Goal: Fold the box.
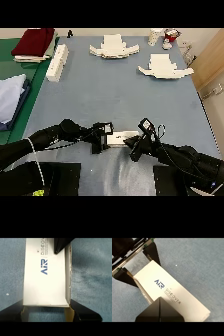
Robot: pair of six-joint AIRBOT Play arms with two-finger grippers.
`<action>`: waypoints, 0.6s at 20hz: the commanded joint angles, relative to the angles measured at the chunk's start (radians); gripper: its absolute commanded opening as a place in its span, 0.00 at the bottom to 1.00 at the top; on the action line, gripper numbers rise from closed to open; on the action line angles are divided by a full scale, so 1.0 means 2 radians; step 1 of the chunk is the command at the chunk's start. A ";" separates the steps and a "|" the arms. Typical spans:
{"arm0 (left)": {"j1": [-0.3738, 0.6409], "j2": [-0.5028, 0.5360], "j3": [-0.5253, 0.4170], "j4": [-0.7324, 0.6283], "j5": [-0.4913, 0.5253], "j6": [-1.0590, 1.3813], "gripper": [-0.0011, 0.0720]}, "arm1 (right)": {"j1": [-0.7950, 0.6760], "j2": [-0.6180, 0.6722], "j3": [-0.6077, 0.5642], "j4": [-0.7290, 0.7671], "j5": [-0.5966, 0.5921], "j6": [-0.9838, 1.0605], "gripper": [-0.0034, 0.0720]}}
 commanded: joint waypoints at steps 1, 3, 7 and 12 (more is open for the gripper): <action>0.000 0.001 0.001 0.000 0.000 0.000 0.72 | 0.001 0.005 -0.001 -0.003 -0.012 0.002 0.05; 0.000 0.001 0.001 0.000 0.000 0.000 0.72 | 0.000 0.014 -0.001 -0.006 -0.011 0.002 0.05; 0.000 0.001 0.001 0.000 0.000 0.000 0.72 | -0.001 0.031 0.010 -0.010 -0.012 0.002 0.05; 0.000 0.001 0.001 0.000 0.000 0.000 0.72 | -0.001 0.035 0.054 -0.032 -0.024 0.002 0.05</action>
